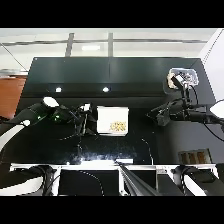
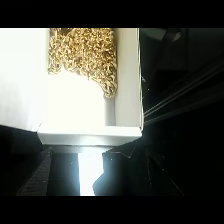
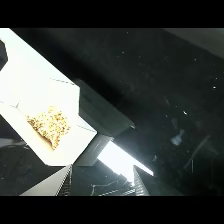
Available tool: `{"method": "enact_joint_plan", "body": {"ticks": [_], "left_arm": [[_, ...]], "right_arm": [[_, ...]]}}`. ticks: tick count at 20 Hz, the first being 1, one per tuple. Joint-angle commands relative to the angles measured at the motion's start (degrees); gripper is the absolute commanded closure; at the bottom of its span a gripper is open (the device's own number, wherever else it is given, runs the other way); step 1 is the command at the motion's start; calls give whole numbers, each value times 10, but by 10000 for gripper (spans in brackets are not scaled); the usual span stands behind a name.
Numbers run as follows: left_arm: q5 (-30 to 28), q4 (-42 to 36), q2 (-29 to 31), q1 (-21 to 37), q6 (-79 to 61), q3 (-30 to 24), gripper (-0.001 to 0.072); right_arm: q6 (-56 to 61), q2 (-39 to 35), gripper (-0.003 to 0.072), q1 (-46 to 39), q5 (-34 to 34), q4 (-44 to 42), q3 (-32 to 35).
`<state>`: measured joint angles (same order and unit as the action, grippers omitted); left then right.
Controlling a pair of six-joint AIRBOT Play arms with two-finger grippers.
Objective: Fold the box and place the chain.
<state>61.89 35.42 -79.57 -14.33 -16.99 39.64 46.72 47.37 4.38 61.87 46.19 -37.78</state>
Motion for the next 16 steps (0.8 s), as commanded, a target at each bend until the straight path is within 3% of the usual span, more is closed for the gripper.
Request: {"method": "enact_joint_plan", "body": {"ticks": [1,16], "left_arm": [[1,-1,-12,-7,14,14,-5],[-6,-5,-16,-25,23,17,-4]], "right_arm": [[0,0,229,0,-5,0,0],[0,0,229,0,-6,0,0]]}}
